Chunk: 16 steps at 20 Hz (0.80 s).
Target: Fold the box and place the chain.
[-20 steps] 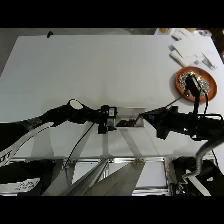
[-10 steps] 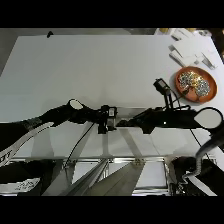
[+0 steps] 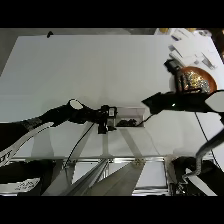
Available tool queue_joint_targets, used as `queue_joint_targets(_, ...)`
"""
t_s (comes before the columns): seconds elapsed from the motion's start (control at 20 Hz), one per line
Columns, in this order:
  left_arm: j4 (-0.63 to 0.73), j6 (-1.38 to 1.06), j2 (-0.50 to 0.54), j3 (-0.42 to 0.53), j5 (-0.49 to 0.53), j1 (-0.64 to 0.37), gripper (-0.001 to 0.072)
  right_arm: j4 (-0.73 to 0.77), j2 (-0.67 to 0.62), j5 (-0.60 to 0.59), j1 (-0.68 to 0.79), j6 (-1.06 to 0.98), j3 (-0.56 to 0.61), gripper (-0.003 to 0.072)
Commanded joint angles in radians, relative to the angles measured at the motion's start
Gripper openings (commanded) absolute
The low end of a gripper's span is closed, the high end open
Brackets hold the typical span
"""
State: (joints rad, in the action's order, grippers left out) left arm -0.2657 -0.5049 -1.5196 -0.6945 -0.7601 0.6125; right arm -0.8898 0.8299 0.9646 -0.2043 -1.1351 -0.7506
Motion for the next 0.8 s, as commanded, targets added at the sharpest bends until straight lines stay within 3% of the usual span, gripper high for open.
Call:
queue_joint_targets(0.0,0.000,0.000,0.000,0.001,0.000,0.000,0.0009,-0.115,0.024,-0.024,0.130,-0.097,-0.038,0.0018)
queue_joint_targets(0.2,0.000,0.000,0.000,0.001,0.000,0.000,0.0009,-0.448,0.148,-0.006,0.130,-0.323,-0.014,0.0017)
queue_joint_targets(0.35,0.000,0.000,0.000,0.001,0.000,0.000,0.0009,-0.472,0.250,-0.021,0.122,-0.346,0.020,0.0022)
queue_joint_targets(0.45,0.000,0.000,0.000,0.001,0.000,0.000,0.0009,-0.506,0.304,-0.029,0.076,-0.351,0.027,0.0275)
queue_joint_targets(0.6,0.000,0.000,0.000,0.001,0.000,0.000,0.0009,-0.596,0.355,-0.040,-0.007,-0.391,0.027,0.0308)
queue_joint_targets(0.7,0.000,0.000,0.000,0.001,0.000,0.000,0.0009,-0.633,0.389,-0.040,-0.036,-0.430,0.027,0.0467)
queue_joint_targets(0.75,0.000,0.000,0.000,0.001,0.000,0.000,0.0009,-0.633,0.402,-0.041,-0.044,-0.431,0.027,0.0466)
